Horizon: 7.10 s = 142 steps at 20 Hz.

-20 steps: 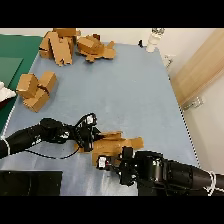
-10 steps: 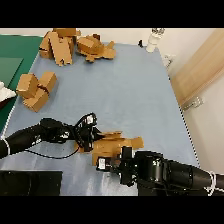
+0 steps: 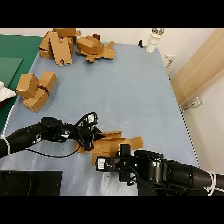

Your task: Fold the box.

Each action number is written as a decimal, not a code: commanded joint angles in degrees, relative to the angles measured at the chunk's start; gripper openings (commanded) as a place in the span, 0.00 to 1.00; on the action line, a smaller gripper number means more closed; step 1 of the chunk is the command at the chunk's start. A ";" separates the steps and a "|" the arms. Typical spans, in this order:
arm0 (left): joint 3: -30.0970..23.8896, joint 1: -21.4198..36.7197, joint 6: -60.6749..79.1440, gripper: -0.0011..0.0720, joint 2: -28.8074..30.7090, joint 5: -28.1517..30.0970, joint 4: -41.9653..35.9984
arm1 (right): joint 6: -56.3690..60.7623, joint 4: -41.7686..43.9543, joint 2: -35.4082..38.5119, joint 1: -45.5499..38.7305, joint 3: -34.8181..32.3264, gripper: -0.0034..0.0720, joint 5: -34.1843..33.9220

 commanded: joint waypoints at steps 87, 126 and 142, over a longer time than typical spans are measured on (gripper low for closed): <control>0.02 0.07 -1.25 0.04 0.00 -0.46 2.19 | 45.09 -35.17 -7.43 25.68 -2.69 0.73 15.34; 0.02 0.07 -1.25 0.04 0.00 -0.44 2.19 | 30.03 -30.38 16.94 -1.18 -16.83 0.90 -13.22; 0.02 0.07 -1.25 0.04 0.00 -0.44 2.19 | 27.96 -31.23 16.13 -6.23 -16.81 1.00 -15.98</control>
